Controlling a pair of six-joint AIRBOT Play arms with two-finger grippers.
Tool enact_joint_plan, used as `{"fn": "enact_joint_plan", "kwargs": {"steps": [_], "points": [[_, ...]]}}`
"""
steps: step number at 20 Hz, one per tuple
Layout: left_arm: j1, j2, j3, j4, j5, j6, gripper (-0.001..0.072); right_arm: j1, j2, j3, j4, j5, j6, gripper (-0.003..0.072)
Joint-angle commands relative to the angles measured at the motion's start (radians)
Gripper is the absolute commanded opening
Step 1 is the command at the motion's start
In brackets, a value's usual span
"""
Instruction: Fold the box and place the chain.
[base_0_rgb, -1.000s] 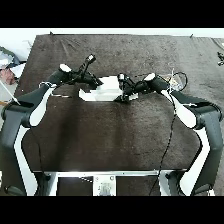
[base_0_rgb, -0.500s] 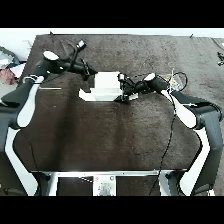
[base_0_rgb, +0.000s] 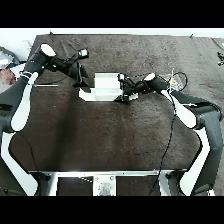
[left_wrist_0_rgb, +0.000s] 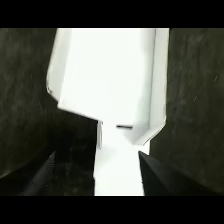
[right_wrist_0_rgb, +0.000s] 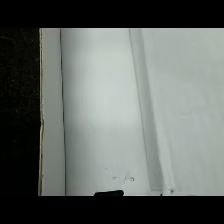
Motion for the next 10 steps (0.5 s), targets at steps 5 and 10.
{"fn": "enact_joint_plan", "kwargs": {"steps": [5, 10], "points": [[-0.040, 0.002, -0.102, 0.141, 0.123, 0.125, 0.0714, 0.001, -0.001, 0.000, 0.002, 0.000, 0.000, 0.0325], [-0.060, 0.002, -0.200, 0.076, 0.223, 0.200, 0.0714, 0.001, -0.001, 0.000, 0.002, 0.000, 0.000, 0.0325]]}}
